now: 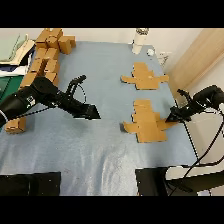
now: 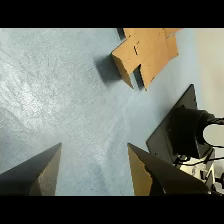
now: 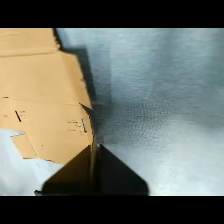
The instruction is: Fold the box.
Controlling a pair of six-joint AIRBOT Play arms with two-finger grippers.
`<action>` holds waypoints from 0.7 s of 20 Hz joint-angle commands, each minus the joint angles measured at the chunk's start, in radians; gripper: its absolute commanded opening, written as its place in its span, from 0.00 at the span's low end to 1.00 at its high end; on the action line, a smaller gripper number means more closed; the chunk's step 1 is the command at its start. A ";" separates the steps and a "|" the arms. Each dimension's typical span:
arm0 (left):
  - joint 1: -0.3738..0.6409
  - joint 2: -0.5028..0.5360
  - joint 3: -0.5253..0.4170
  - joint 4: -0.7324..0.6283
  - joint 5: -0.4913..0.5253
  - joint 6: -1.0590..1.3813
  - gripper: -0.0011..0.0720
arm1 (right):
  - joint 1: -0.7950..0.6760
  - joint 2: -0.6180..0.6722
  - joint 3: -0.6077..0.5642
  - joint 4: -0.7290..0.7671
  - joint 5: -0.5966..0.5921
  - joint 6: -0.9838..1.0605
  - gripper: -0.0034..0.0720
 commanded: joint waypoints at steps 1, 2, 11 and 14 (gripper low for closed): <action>0.000 -0.001 0.001 -0.002 -0.008 0.000 0.87 | 0.040 -0.001 -0.001 0.031 -0.036 0.099 0.05; 0.000 -0.001 0.001 -0.001 -0.005 0.000 0.87 | 0.061 -0.001 -0.001 0.035 -0.037 0.139 0.05; 0.003 -0.001 0.001 0.067 0.073 0.002 0.65 | 0.440 0.272 -0.296 0.256 0.253 0.430 0.05; 0.022 -0.001 0.001 0.114 0.055 0.009 0.66 | 0.560 0.388 -0.402 0.229 0.386 0.533 0.14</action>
